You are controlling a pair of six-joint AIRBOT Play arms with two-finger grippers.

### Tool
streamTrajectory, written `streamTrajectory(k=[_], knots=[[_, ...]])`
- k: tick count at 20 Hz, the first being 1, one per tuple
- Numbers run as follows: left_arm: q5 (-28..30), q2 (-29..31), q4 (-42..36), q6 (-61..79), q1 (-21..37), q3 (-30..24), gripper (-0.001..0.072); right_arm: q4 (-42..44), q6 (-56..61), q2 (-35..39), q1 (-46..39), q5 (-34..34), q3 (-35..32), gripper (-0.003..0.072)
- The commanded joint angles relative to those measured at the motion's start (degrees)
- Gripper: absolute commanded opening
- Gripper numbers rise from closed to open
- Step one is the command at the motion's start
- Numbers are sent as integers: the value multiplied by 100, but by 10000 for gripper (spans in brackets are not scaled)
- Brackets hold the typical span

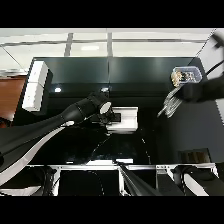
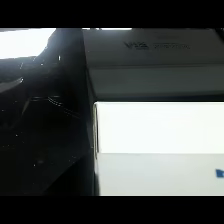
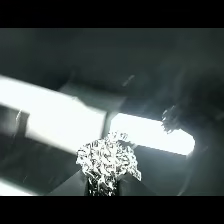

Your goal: Fold the box and place the chain.

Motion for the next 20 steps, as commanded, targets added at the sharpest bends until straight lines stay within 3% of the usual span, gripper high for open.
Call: streamTrajectory(k=[1,6,16,17,18,19,20], knots=[[4,-2,0,2,4,2,24,833,-17,234,699,-459,-938,13],[4,-2,0,2,4,2,24,1478,50,138,1602,-2140,-1707,12],[2,-2,0,2,4,2,24,1349,7,-1082,1952,-2763,-1770,15],[2,-2,0,2,4,2,24,1209,42,-1117,1950,-2763,-1770,43],[2,-2,0,2,4,2,24,1008,170,-1115,1945,-2754,-1770,238],[2,-2,0,2,4,2,24,785,269,-1102,1910,-2695,-1768,318],[2,-2,0,0,4,2,24,645,271,-1095,1851,-2603,-1764,318]])
